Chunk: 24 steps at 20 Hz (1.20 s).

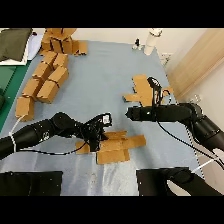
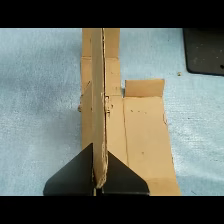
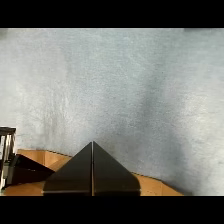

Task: Fold the box.

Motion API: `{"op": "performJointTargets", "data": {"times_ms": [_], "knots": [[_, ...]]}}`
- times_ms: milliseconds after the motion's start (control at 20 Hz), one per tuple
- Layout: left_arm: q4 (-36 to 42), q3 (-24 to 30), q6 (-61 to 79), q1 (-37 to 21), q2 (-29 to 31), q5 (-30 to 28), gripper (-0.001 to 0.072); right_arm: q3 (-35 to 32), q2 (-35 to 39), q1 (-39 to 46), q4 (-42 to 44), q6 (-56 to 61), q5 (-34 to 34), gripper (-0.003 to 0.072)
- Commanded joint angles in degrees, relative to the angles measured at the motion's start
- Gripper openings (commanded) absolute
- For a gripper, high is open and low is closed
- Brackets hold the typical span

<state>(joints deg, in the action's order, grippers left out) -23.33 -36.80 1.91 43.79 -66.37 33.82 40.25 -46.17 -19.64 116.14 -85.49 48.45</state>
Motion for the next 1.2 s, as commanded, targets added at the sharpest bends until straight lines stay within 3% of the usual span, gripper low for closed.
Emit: {"op": "performJointTargets", "data": {"times_ms": [0,300,900,1150], "knots": [[0.13,-0.07,-0.02,0.0,1.4,0.63,0.0013,0.02,0.04,-0.02,0.0,-0.02,0.11,0.0004],[0.13,-0.02,-1.31,-0.44,0.83,2.71,0.0012,0.02,0.04,-0.02,0.0,-0.02,0.07,0.0004],[0.13,-0.02,-1.31,-1.01,-0.83,-0.94,0.0013,0.02,0.04,0.0,-0.98,0.44,0.96,0.0004],[0.15,-0.04,-1.36,-1.01,-0.79,-0.85,0.0013,0.02,0.17,0.0,-16.28,18.43,10.78,0.0003]]}}
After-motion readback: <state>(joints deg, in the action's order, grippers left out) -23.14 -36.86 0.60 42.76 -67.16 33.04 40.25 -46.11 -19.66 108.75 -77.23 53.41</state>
